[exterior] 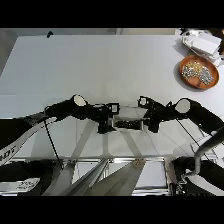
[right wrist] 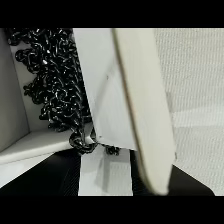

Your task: Fold the box and place the chain.

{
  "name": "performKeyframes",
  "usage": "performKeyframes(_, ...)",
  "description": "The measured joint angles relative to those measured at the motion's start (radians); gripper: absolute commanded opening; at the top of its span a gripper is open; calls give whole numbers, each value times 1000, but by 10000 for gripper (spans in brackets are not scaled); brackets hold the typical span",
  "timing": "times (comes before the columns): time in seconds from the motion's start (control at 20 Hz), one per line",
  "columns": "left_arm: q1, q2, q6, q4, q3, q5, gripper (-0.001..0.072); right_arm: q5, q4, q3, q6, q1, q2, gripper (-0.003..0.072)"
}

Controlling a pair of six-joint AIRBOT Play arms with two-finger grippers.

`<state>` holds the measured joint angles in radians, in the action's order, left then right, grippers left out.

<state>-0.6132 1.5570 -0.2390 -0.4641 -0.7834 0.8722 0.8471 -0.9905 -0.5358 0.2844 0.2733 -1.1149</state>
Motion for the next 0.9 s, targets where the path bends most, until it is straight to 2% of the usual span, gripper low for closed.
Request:
performKeyframes(0.15,0,0,0,0,0,0,137,-24,2,23,-1,0,0,250)
performKeyframes(0.55,0,0,0,0,0,0,137,-80,36,51,-2,10,0,243)
performKeyframes(0.65,0,0,0,0,0,0,137,-93,36,52,-5,25,0,208)
performKeyframes(0.75,0,0,3,0,0,0,137,-103,34,53,-4,37,0,127)
performKeyframes(0.8,0,0,3,0,0,0,137,-107,31,53,-2,40,0,48)
performKeyframes(0.85,0,0,3,0,0,0,137,-111,27,53,2,43,0,11)
performKeyframes(0.9,0,0,3,0,0,0,137,-111,25,53,3,45,0,8)
